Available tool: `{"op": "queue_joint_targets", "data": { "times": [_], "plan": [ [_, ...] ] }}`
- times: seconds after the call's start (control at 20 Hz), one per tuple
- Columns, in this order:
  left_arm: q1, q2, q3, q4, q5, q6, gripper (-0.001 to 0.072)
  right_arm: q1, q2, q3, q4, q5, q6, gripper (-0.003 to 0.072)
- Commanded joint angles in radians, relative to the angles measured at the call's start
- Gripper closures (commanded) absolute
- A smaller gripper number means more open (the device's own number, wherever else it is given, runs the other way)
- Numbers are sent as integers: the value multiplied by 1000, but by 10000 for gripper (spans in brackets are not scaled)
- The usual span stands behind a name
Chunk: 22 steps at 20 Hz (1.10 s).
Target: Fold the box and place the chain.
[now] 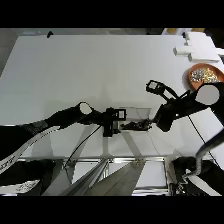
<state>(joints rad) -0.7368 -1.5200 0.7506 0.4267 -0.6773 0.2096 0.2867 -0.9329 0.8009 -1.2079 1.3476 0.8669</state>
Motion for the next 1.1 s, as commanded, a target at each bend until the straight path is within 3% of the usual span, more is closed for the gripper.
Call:
{"op": "queue_joint_targets", "data": {
  "times": [0.0,0.2,0.55,0.75,0.8,0.85,1.05],
  "plan": [
    [0,0,0,0,0,0,499,-47,4,-92,-26,-64,-4,477],
    [0,0,0,0,0,0,499,-48,-9,-153,-26,-150,-7,478],
    [0,0,0,0,0,0,499,-48,-93,-155,50,-245,-16,492],
    [0,0,0,0,0,0,499,-48,-103,-155,51,-250,-22,544],
    [0,0,0,0,0,0,499,-48,-103,-155,51,-250,-22,634],
    [0,0,0,0,0,0,499,-48,-102,-155,53,-241,-22,666],
    [0,0,0,0,0,0,499,-48,-45,-155,58,-190,-3,672]
  ]
}}
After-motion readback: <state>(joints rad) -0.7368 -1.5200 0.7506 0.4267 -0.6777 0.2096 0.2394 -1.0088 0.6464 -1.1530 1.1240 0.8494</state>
